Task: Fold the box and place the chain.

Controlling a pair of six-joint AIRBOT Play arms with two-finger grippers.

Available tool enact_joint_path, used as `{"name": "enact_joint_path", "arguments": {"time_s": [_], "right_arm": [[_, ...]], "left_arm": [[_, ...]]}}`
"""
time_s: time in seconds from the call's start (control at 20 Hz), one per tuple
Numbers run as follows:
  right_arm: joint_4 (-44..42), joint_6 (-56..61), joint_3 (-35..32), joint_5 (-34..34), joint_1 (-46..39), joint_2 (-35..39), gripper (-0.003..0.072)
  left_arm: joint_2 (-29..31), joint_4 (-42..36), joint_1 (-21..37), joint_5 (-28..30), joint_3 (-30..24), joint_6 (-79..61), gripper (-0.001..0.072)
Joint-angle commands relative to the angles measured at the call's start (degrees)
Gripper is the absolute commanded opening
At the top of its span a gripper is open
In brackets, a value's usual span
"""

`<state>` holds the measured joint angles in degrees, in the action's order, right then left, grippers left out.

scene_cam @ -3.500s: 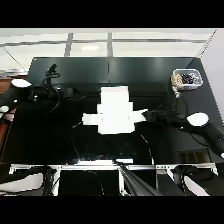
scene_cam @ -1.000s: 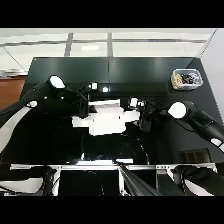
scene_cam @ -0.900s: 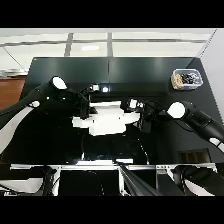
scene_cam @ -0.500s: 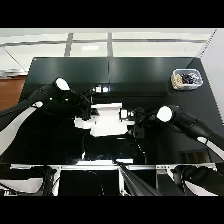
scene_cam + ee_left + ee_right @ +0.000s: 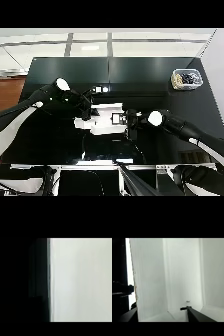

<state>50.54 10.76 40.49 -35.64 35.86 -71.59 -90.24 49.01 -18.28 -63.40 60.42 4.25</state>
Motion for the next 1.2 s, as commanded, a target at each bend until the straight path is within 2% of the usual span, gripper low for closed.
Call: {"name": "enact_joint_path", "arguments": {"time_s": [0.0,0.2,0.45,0.65,0.9,1.0,1.15], "right_arm": [[0.5,-0.1,2.1,2.0,-1.0,0.9,0.0704],[-0.7,-0.2,3.9,-2.3,-5.2,1.3,0.0704],[-1.9,-2.1,3.9,-0.4,-8.3,1.1,0.0704],[-12.0,-9.6,3.9,-0.3,-9.3,-0.7,0.0704],[-25.5,-20.4,3.9,-4.5,-9.3,-6.6,0.0704],[-27.9,-24.7,3.9,-7.3,-9.3,-8.2,0.0704],[-26.1,-25.2,3.8,-6.7,-9.2,-9.5,0.0704]], "left_arm": [[0.0,0.0,0.0,-0.3,0.0,0.0,0.0023],[0.0,-0.1,-0.1,-0.3,0.0,-2.1,0.0023],[0.0,-0.2,-0.3,-0.1,0.1,-6.0,0.0023],[0.0,-0.2,-0.3,-0.1,0.1,-6.0,0.0023],[0.0,-0.2,-0.3,-0.1,0.1,-6.0,0.0023],[0.0,-0.2,-0.3,-0.1,0.1,-5.9,0.0023],[0.0,-0.2,-0.3,-0.2,0.1,-5.5,0.0023]]}}
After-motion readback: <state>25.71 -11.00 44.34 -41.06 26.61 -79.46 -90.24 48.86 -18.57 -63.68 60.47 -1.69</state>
